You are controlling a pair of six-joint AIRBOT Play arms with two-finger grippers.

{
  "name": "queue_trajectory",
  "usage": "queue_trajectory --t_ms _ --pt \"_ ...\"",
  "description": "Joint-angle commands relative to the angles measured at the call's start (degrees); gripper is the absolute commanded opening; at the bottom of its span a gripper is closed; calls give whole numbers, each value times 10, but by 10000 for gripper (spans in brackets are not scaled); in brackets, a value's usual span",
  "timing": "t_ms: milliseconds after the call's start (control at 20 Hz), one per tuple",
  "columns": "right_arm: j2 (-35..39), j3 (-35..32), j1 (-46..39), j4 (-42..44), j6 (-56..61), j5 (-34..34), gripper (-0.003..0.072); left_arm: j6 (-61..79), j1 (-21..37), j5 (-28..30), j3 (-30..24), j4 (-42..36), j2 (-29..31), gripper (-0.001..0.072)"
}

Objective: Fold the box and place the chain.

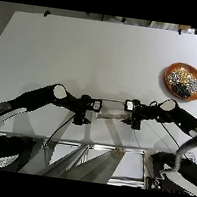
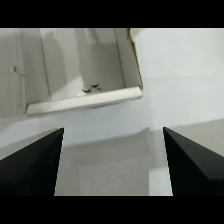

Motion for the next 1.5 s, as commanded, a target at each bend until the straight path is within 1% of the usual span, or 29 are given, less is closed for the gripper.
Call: queue_trajectory --t_ms 0,100,300,500,700,850,1050,1250,1350,1400,1450 --pt "0 0 0 0 0 0 354 11 -1 14 0 -41 -3 701" --pt "0 0 0 0 0 0 354 5 -1 29 0 -43 -3 701" --pt "0 0 0 0 0 0 354 -16 -11 33 0 -48 -3 702" --pt "0 0 0 0 0 0 354 -16 -29 75 0 -65 -3 703" --pt "0 0 0 0 0 0 354 -24 -33 81 0 -67 -15 704" --pt "0 0 0 0 0 0 354 -24 -33 97 0 -67 -17 706" --pt "0 0 0 0 0 0 354 -24 -33 95 0 -67 -22 705" --pt "0 0 0 0 0 0 354 -22 -47 103 0 -80 -37 698" --pt "0 0 0 0 0 0 354 -22 -55 118 0 -87 -38 694" --pt "0 0 0 0 0 0 354 -22 -57 126 0 -88 -38 688" --pt "0 0 0 0 0 0 354 -22 -57 130 0 -88 -38 613"
